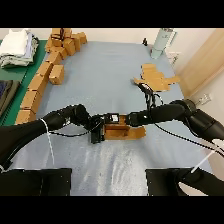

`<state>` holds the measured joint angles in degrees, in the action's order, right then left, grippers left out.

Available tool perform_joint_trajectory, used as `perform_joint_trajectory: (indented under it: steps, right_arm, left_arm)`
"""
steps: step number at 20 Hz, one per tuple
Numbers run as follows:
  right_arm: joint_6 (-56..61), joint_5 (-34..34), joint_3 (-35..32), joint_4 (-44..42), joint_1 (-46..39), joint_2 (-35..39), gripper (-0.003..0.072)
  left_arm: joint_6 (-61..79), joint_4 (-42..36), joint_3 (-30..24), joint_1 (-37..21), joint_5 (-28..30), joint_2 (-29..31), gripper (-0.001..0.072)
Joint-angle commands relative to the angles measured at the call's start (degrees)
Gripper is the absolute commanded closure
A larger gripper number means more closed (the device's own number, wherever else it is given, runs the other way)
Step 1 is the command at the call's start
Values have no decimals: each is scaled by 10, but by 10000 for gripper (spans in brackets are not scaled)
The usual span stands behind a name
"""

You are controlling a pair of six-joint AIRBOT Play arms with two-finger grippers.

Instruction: Fold the box.

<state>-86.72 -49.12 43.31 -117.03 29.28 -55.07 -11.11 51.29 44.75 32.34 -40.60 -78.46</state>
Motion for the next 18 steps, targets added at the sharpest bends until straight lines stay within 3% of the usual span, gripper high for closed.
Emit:
perform_joint_trajectory:
  steps: [1,6,12,18]
  right_arm:
    - [-68,34,12,-87,0,-43,685]
    - [-79,78,48,-51,0,-131,686]
    - [-95,81,51,-38,0,-203,685]
    - [-100,-12,52,-46,0,-142,686]
  left_arm:
    - [-1,2,-1,2,-3,-1,215]
    - [-1,2,-1,2,-3,-1,215]
    - [-1,2,-1,2,-3,-1,215]
    - [-1,2,-1,2,-3,-1,215]
